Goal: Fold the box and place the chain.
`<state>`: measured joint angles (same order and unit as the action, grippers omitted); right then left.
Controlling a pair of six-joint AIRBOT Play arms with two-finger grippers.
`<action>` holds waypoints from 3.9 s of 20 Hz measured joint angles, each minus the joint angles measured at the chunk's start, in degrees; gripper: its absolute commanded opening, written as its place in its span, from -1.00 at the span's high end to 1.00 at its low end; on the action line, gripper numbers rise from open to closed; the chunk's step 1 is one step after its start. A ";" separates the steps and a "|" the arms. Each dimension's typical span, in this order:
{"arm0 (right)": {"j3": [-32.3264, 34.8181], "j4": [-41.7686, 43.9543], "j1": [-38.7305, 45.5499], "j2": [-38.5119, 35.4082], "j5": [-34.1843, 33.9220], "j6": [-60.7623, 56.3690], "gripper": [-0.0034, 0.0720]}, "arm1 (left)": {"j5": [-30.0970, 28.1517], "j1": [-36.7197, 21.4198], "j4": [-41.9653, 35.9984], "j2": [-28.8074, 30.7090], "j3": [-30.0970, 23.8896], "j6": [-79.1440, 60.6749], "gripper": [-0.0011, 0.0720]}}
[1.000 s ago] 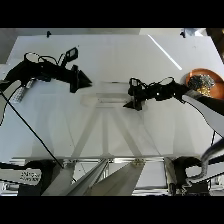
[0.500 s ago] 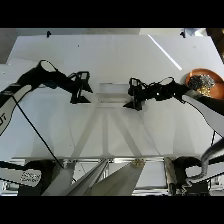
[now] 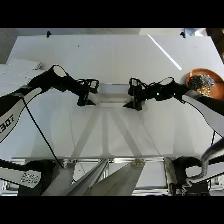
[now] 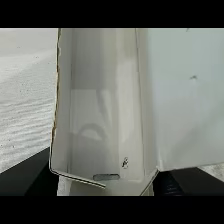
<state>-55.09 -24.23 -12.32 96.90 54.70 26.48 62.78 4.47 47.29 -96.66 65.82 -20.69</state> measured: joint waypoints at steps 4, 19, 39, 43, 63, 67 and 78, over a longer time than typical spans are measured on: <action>0.00 0.00 -0.02 0.00 0.02 0.00 -0.47 | 1.40 0.20 0.15 0.00 -0.04 -0.20 -0.42; 0.00 0.02 -0.02 0.00 -0.09 -0.02 -0.47 | 0.76 -1.49 1.16 -0.02 -0.07 -0.33 -0.41; 0.02 0.02 -0.02 0.00 -0.11 -0.04 -0.47 | 7.34 -1.55 -7.04 -1.09 -0.07 -4.48 0.29; 0.02 0.02 0.00 0.00 -0.11 -0.04 -0.47 | 6.47 -1.53 -7.87 -1.09 -0.04 -5.03 0.40; 0.02 -0.04 0.02 0.00 0.00 0.07 -0.47 | 2.03 1.29 -10.84 -1.11 -0.07 -0.66 -0.02; 0.02 -0.02 0.02 0.00 0.02 0.00 -0.47 | 2.45 1.27 -10.75 -1.11 -0.07 0.87 0.69; 0.02 0.04 0.00 0.00 -0.04 -0.02 -0.47 | 3.63 -8.98 -10.27 8.46 -4.07 2.58 0.94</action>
<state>-55.07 -24.18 -12.32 96.90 54.65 26.46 66.41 -4.51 37.01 -88.20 61.76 -18.11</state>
